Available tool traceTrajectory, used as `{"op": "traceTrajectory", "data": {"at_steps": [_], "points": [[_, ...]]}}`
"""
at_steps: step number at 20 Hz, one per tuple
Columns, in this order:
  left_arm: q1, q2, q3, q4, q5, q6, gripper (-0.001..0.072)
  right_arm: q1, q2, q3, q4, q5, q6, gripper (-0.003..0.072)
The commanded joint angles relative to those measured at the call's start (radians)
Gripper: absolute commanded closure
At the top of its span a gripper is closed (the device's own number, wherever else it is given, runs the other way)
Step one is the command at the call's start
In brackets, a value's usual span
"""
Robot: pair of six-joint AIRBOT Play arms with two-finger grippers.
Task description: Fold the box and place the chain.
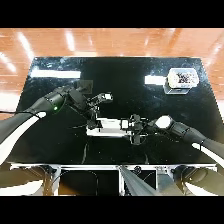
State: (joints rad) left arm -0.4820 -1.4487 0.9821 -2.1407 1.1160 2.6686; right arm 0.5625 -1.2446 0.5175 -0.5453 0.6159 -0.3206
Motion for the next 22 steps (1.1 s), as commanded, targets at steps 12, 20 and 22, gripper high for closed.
{"op": "traceTrajectory", "data": {"at_steps": [12,20,22], "points": [[0.020,0.285,-0.072,0.280,0.188,-0.457,0.0143,-0.047,0.000,0.000,-0.065,0.018,-0.002,0.0194],[-0.045,0.549,-0.375,0.011,-0.196,-0.417,0.0151,-0.047,-0.001,0.000,-0.081,0.053,-0.002,0.0194],[-0.071,0.531,-0.375,0.007,-0.237,-0.417,0.0399,-0.047,-0.001,0.000,-0.081,0.053,-0.002,0.0194]]}}
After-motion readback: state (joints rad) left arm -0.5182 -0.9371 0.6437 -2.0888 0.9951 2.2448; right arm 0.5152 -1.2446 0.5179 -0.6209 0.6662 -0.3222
